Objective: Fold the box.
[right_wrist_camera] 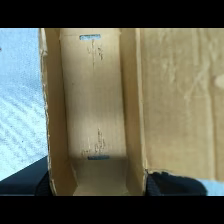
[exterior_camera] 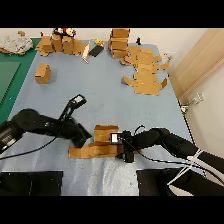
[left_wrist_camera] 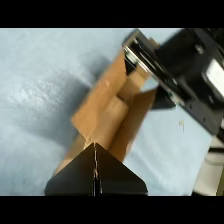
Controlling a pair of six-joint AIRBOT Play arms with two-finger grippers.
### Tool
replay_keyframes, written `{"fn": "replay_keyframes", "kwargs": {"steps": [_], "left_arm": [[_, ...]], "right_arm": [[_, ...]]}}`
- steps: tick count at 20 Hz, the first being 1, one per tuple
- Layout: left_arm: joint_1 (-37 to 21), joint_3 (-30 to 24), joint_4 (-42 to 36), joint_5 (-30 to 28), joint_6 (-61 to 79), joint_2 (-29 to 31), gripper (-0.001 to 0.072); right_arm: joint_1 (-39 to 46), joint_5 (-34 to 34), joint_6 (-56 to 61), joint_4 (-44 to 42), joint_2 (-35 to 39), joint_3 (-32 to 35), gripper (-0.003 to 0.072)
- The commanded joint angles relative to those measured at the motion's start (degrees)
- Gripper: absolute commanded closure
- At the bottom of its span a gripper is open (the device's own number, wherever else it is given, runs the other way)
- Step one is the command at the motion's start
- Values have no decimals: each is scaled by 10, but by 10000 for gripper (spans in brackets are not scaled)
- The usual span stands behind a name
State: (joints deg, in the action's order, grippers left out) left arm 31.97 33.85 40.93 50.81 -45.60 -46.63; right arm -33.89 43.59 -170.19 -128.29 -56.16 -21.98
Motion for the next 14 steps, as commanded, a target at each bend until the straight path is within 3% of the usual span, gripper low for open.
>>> {"fn": "replay_keyframes", "kwargs": {"steps": [1, 4, 7, 8, 9, 10, 14], "left_arm": [[-27, -25, 39, 97, 93, 75, 698], [-18, -40, 98, 119, 147, 79, 698], [3, -76, 122, 57, 193, 76, 695], [17, -84, 122, 29, 193, 72, 525], [33, -89, 122, -3, 193, 65, 102], [48, -92, 123, -32, 193, 56, 11], [97, -92, 120, -94, 228, -2, 11]], "right_arm": [[-1, 0, 0, 0, 0, 0, 91], [-1, 0, 0, 0, 0, 0, 91], [0, 0, 0, 0, 0, 0, 91], [-1, 0, 0, 0, 0, 0, 91], [-1, 0, 0, 0, 1, 0, 91], [-1, 0, 0, 0, 0, 0, 91], [-1, 0, 0, 0, 0, 0, 91]]}}
